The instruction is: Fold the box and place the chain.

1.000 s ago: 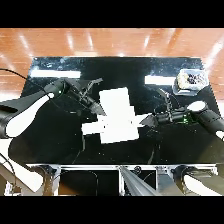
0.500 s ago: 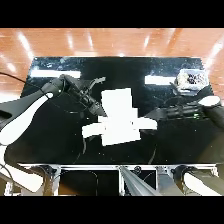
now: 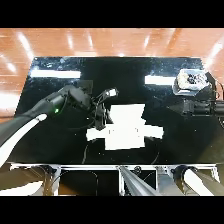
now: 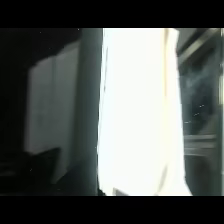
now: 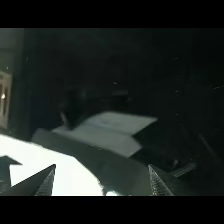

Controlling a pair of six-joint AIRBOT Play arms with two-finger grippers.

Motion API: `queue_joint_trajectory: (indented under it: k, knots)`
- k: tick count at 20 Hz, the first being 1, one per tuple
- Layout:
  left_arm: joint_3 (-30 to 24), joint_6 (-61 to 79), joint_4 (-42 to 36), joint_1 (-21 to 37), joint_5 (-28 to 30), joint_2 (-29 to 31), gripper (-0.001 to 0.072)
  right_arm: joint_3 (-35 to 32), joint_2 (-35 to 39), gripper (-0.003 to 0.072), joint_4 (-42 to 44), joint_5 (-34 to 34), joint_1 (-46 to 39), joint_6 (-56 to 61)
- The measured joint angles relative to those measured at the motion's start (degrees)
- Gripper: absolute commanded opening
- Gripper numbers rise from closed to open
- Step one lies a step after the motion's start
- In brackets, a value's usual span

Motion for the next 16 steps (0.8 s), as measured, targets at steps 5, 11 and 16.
queue_joint_trajectory:
  k: [5, 11, 16]
  knots:
    - [-9.25, 4.17, 0.07, -1.4, -11.69, 7.61, 0.0022, 0.13, 0.46, 0.072, -0.09, -2.71, -0.87, 0.2]
    - [-12.13, 5.51, 2.97, -1.7, -18.45, 8.9, 0.0025, 0.11, 0.52, 0.072, 1.11, -5.9, -1.03, 0.66]
    - [-12.37, 7.93, 2.05, -1.81, -19.96, 9.03, 0.0022, 0.11, 0.52, 0.072, 1.42, -7.1, -1.03, 0.79]
